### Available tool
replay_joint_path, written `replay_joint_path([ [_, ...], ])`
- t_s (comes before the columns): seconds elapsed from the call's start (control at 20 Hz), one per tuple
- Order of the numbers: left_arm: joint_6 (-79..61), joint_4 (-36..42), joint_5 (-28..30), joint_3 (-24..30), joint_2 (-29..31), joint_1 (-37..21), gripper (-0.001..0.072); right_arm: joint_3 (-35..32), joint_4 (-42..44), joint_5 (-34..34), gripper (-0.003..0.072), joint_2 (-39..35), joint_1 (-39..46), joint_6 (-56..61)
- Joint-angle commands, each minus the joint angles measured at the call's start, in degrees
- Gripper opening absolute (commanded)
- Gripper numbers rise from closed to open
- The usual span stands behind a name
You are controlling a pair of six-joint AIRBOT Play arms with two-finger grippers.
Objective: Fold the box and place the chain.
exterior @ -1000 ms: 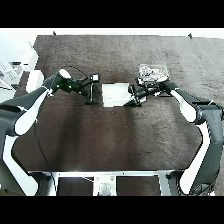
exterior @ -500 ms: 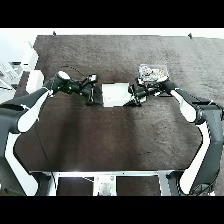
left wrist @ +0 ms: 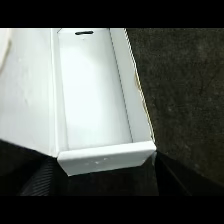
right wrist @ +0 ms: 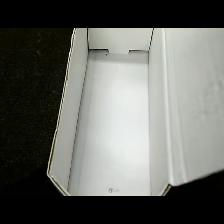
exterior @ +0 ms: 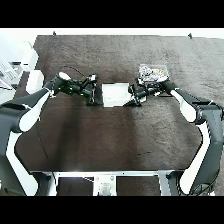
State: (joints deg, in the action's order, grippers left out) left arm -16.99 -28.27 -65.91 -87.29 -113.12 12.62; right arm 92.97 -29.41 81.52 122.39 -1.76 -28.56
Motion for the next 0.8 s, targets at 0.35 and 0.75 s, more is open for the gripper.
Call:
replay_joint_path([
  [0.35, 0.0, 2.5, 6.2, 0.0, -2.4, 2.1, 0.0711, 0.0, 0.0, 0.0, 0.0548, 0.0, -0.1, 0.0],
  [0.75, -2.9, 3.0, 7.7, 0.0, -2.8, 2.0, 0.0711, 0.0, 0.0, 0.0, 0.0548, 0.0, -0.1, 0.0],
])
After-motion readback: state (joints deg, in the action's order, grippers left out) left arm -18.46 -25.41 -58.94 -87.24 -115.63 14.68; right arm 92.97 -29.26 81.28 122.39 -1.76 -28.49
